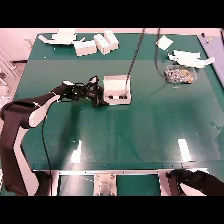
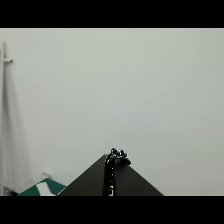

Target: Fold the box and place the chain.

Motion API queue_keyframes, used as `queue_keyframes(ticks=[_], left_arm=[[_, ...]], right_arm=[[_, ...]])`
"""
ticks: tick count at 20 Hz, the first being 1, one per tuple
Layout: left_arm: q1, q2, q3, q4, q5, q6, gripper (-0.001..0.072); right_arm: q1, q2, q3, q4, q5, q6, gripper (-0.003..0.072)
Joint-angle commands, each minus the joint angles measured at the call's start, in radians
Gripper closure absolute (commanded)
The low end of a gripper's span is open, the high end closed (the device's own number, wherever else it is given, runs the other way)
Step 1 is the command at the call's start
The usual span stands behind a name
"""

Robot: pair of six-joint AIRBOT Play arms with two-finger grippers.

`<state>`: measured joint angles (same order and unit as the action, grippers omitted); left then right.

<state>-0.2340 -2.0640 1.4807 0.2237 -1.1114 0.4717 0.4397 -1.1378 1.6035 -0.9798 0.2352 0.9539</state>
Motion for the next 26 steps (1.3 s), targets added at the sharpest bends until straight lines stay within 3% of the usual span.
queue_keyframes(ticks=[1, 10, 26], left_arm=[[0.000, 0.000, 0.000, 0.000, 0.000, 0.000, 0.0231], [0.000, 0.000, 0.000, 0.000, 0.000, 0.000, 0.0230], [0.000, 0.000, 0.000, 0.000, 0.000, 0.000, 0.0230]], right_arm=[[0.058, -0.027, 0.005, 0.001, 0.072, -0.016, 0.0682], [0.095, -0.081, -0.065, 0.001, 0.211, 0.068, 0.0682], [0.086, -0.145, -0.527, 0.001, 0.200, 0.225, 0.0681]])
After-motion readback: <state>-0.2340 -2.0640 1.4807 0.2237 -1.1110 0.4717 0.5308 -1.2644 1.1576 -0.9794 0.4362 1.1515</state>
